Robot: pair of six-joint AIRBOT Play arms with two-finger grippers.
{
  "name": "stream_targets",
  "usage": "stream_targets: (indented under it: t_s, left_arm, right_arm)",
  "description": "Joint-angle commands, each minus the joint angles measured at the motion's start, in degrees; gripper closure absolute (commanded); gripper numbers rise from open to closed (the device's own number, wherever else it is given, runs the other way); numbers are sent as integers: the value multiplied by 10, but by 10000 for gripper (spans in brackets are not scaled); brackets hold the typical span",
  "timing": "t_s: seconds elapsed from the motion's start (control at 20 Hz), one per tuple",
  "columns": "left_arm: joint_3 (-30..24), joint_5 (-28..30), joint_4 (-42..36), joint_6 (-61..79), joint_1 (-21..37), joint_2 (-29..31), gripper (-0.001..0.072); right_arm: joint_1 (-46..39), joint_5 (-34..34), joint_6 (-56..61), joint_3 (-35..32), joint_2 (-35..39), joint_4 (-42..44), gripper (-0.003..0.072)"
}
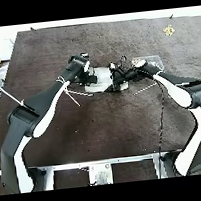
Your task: Fold the box and place the chain.
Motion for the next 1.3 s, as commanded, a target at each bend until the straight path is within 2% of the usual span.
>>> stream_targets:
  t_s: [0.0,0.25,0.4,0.7,0.95,1.05,1.15,1.25]
  left_arm:
    - [0,21,-24,14,0,0,377]
    - [0,18,-26,40,0,0,380]
    - [5,-3,-9,72,2,14,379]
    - [100,-94,9,243,3,30,380]
    - [94,-28,18,365,15,72,379]
    - [95,-23,-28,426,38,83,379]
    - [94,-37,-136,515,80,91,378]
    - [90,-53,-255,609,132,91,292]
  right_arm:
    - [0,0,1,0,0,0,260]
    - [0,0,1,0,0,0,260]
    - [0,0,1,0,0,0,260]
    - [0,0,1,0,0,0,261]
    - [0,1,1,0,0,0,260]
    - [0,0,1,0,0,0,260]
    - [0,0,1,0,0,0,260]
    - [0,0,1,0,0,0,260]
